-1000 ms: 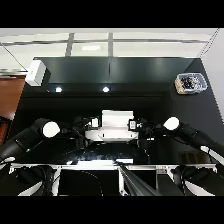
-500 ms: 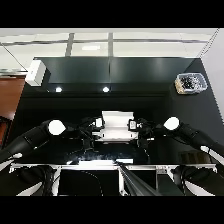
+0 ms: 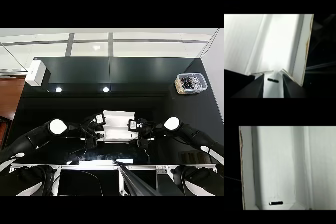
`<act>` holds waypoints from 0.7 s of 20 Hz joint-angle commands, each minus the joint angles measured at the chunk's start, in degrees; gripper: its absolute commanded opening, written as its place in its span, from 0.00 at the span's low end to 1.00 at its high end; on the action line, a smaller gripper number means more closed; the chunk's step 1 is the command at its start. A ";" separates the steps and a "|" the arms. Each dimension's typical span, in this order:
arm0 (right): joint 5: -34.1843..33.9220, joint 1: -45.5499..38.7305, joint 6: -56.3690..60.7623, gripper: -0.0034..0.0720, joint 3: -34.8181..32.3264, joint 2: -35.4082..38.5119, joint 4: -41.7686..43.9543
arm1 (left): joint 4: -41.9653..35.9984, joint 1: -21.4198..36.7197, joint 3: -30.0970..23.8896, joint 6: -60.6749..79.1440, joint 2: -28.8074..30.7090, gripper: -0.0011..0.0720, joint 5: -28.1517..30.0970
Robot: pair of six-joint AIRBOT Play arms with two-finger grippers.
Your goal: Fold the box and place the chain.
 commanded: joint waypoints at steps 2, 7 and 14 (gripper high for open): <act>-0.04 0.02 0.04 0.59 -0.02 -0.04 0.04 | -7.26 -0.20 -0.02 0.22 -2.64 0.39 -0.70; -0.04 0.02 0.04 0.59 -0.02 -0.04 0.04 | -7.15 -2.58 -0.02 2.62 -3.96 0.42 1.29; -0.04 0.02 0.04 0.59 -0.02 -0.04 0.04 | -7.13 -2.78 0.00 2.58 -3.85 0.28 1.11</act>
